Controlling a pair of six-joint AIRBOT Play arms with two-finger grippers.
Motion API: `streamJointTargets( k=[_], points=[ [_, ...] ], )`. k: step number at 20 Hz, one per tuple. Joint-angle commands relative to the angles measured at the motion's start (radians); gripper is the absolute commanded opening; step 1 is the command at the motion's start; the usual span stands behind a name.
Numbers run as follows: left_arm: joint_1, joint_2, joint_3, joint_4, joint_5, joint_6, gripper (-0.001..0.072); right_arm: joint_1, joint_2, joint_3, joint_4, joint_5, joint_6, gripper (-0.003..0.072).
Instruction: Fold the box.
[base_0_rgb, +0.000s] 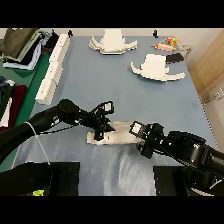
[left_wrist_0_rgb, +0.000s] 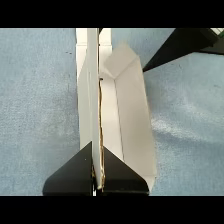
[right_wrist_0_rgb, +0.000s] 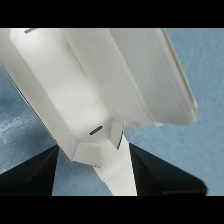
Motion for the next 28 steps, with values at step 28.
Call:
streamJointTargets(
  k=[28],
  points=[
    [0.000,0.000,0.001,0.000,0.000,0.000,0.0015,-0.579,-0.384,0.080,1.000,0.142,-1.392,0.0714]
  ],
)
